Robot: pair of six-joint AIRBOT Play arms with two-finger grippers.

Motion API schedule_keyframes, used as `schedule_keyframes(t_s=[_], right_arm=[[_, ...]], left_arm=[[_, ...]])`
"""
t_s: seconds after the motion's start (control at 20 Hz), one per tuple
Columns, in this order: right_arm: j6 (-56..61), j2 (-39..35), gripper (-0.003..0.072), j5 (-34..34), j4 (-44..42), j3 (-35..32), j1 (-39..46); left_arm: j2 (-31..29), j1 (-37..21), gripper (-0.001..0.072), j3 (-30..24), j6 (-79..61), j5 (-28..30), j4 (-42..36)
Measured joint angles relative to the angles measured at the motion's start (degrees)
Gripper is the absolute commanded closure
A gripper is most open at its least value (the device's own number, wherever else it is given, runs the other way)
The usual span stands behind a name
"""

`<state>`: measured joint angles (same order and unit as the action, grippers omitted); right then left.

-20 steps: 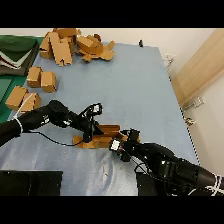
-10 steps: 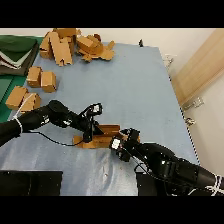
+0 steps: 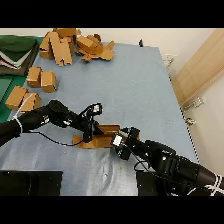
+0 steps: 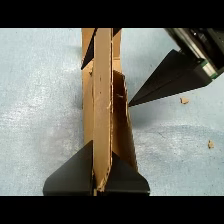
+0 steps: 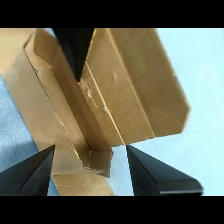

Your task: Fold the box.

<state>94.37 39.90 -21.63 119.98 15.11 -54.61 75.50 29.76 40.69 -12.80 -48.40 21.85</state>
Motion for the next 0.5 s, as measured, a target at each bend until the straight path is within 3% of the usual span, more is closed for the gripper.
schedule_keyframes(t_s=[0.25,0.5], right_arm=[[-24.57,0.02,-0.003,1.4,-23.47,0.02,6.49],[-53.2,0.74,-0.003,-4.0,-50.07,2.12,14.01]], left_arm=[[0.0,0.0,0.0694,0.0,0.0,-0.15,0.0],[0.0,0.0,0.0694,0.0,0.0,-0.11,0.02]])
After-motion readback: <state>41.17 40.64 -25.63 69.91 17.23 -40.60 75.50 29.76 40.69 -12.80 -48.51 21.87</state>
